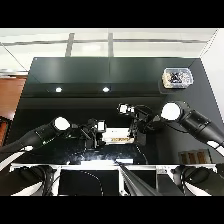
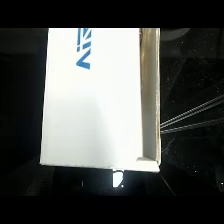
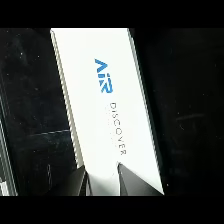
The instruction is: Fold the box and place the chain.
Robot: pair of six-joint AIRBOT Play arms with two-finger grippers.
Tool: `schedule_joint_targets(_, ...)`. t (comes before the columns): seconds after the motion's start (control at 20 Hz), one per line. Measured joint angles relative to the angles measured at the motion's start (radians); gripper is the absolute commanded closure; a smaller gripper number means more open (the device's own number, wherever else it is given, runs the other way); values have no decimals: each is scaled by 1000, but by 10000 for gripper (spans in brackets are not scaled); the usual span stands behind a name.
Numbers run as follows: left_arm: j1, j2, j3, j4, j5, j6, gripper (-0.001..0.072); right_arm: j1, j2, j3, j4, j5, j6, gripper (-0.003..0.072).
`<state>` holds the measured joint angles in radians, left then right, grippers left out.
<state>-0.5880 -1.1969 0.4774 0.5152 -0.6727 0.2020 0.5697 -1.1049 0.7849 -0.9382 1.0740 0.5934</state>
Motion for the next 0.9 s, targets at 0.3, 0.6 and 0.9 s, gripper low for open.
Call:
schedule_joint_targets(0.3, 0, 0, 0, 0, 0, 0, 420, 29, 0, -2, -8, -3, 7, 462)
schedule_joint_targets(0.6, 0, 0, 0, 0, -1, -2, 420, 41, -1, -2, -14, -10, 28, 360)
schedule_joint_targets(0.9, 0, 0, 0, 0, 0, -2, 420, 43, -1, -2, -17, -20, 32, 360)
